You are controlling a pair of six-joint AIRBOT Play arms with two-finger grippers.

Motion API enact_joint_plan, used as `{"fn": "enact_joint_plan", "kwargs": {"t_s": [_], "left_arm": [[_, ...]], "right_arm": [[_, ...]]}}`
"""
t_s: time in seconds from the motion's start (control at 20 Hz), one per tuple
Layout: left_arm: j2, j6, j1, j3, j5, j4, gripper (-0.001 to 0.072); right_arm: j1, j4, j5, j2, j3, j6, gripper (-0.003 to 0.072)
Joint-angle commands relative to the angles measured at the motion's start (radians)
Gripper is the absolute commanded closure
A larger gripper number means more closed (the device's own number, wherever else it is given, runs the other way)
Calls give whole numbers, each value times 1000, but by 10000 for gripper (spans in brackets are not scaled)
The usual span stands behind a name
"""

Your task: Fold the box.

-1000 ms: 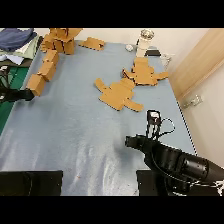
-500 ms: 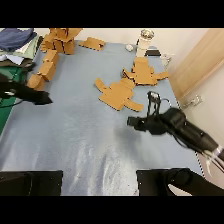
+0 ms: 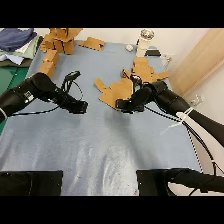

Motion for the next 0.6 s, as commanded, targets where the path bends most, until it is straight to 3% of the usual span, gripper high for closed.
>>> {"fn": "enact_joint_plan", "kwargs": {"t_s": [0.0, 0.55], "left_arm": [[-5, -54, -49, -1, 0, 5, 696], [-5, -53, -49, -1, -11, 3, 696]], "right_arm": [[-4, 30, -16, -29, 32, -53, 682], [-4, 26, -62, -29, 34, -53, 682]]}}
